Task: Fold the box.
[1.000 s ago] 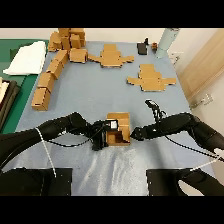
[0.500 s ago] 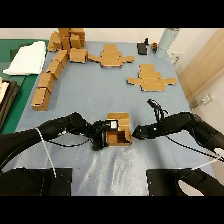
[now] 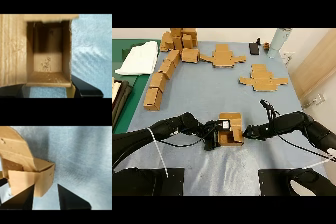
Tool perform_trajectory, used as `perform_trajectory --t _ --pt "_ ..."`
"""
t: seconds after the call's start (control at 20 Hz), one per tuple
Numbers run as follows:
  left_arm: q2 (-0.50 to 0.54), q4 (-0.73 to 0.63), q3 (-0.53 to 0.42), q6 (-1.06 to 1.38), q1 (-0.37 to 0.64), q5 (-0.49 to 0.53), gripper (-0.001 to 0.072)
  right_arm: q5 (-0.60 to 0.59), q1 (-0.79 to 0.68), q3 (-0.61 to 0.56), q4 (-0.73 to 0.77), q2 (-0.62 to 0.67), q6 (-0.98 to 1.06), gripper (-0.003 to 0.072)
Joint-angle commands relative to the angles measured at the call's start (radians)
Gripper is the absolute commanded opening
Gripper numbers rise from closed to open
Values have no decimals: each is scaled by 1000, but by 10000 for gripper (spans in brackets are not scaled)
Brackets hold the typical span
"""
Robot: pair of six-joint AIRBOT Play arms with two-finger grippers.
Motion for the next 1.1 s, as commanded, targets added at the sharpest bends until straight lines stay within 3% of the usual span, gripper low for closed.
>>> perform_trajectory --t 0.0,0.25,0.55,0.8,1.05 --pt "0 0 0 0 0 0 467 -4 2 0 13 10 7 440" --pt "0 0 0 0 0 0 468 103 115 1 -31 -19 84 439" --pt "0 0 0 0 0 0 467 114 296 82 -319 -145 345 438" --pt "0 0 0 0 0 0 467 36 414 196 -529 -235 558 438" --pt "0 0 0 0 0 0 467 -45 477 295 -584 -323 690 438"
